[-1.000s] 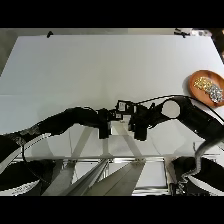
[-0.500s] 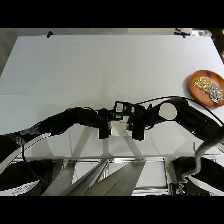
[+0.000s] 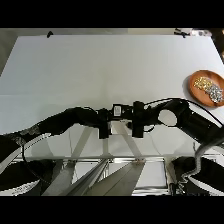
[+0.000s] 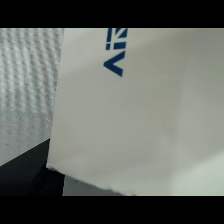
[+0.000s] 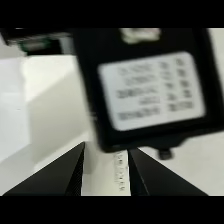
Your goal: Fold the box and place the chain.
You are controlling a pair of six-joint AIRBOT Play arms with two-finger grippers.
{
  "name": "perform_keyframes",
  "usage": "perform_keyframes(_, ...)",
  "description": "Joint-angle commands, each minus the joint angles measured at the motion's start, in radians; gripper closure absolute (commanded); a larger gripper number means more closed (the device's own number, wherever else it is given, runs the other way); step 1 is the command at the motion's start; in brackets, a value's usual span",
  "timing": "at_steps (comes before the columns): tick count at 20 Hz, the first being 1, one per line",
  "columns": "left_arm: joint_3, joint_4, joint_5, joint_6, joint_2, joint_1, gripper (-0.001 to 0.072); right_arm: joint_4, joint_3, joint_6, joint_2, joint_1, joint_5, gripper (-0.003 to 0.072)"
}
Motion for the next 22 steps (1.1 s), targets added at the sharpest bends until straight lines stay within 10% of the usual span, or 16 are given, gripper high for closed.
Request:
perform_keyframes(1, 0.000, 0.000, 0.000, 0.000, 0.000, 0.000, 0.0572, 0.035, 0.000, -0.005, 0.018, 0.010, 0.054, 0.0376)
perform_keyframes(22, 0.000, 0.000, 0.000, 0.000, 0.000, 0.000, 0.0572, -0.042, -0.032, 0.050, -0.008, 0.026, -0.045, 0.0315)
